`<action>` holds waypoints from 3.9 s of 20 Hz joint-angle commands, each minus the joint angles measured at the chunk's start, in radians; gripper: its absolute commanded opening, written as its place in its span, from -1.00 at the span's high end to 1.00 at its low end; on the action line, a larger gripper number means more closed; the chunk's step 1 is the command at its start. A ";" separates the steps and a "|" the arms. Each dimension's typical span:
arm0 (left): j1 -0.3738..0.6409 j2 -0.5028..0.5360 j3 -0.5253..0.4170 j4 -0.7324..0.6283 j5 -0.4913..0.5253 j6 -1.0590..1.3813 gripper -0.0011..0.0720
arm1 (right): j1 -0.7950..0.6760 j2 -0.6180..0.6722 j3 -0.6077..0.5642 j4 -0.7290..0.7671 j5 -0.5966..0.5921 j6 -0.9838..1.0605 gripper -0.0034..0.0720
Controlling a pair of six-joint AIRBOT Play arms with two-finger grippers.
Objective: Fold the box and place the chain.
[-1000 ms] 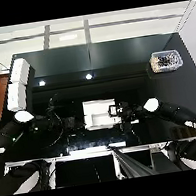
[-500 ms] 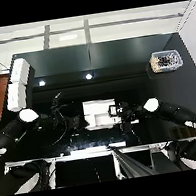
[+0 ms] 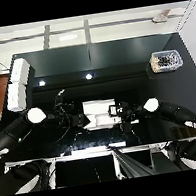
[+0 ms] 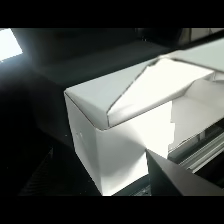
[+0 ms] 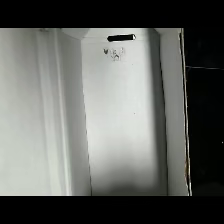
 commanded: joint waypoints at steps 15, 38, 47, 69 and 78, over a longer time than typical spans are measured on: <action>-0.094 0.001 0.005 -0.014 0.067 -0.091 -0.97 | 0.001 -0.001 0.000 0.000 -0.013 0.011 -0.34; -0.117 0.001 0.005 0.030 0.141 -0.198 -0.72 | 0.001 -0.001 0.000 0.000 -0.013 0.011 -0.34; -0.153 0.001 0.005 0.090 0.159 -0.259 -0.72 | 0.001 -0.001 0.000 0.000 -0.013 0.011 -0.34; -0.214 -0.017 0.060 0.217 0.123 -0.390 -0.71 | 0.001 -0.001 0.000 0.000 -0.013 0.011 -0.34; -0.215 -0.018 0.117 0.340 0.053 -0.514 -0.30 | 0.001 -0.001 0.000 0.000 -0.013 0.011 -0.34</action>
